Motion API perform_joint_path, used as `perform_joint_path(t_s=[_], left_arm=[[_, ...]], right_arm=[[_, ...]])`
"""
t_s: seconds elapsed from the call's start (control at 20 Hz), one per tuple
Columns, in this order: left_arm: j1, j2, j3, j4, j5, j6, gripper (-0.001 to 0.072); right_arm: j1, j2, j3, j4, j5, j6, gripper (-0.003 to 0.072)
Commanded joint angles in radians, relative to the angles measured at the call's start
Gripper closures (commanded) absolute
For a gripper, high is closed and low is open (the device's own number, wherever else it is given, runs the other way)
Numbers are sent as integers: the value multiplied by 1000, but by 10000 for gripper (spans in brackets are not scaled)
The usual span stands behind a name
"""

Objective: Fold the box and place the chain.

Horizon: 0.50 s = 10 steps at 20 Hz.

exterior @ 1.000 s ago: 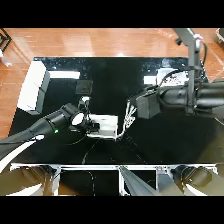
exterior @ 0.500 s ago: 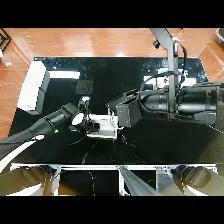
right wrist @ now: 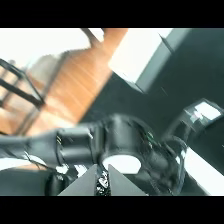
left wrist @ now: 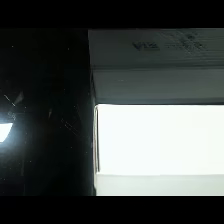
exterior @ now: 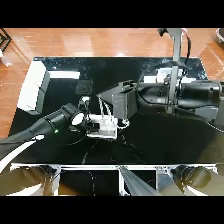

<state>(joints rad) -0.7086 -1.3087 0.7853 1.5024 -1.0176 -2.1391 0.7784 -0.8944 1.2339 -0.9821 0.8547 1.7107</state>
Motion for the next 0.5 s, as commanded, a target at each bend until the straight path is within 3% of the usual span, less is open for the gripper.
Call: perform_joint_path(t_s=[0.0, 0.2, 0.45], left_arm=[[0, 0, 0, 0, 0, 0, 680], [0, 0, 0, 0, 1, 0, 681], [0, 0, 0, 0, 1, 0, 680]], right_arm=[[-2, -14, 0, -18, -12, -13, 659], [-2, -50, -30, -127, 58, 37, 659], [-1, -55, -150, -107, 49, 50, 659]])
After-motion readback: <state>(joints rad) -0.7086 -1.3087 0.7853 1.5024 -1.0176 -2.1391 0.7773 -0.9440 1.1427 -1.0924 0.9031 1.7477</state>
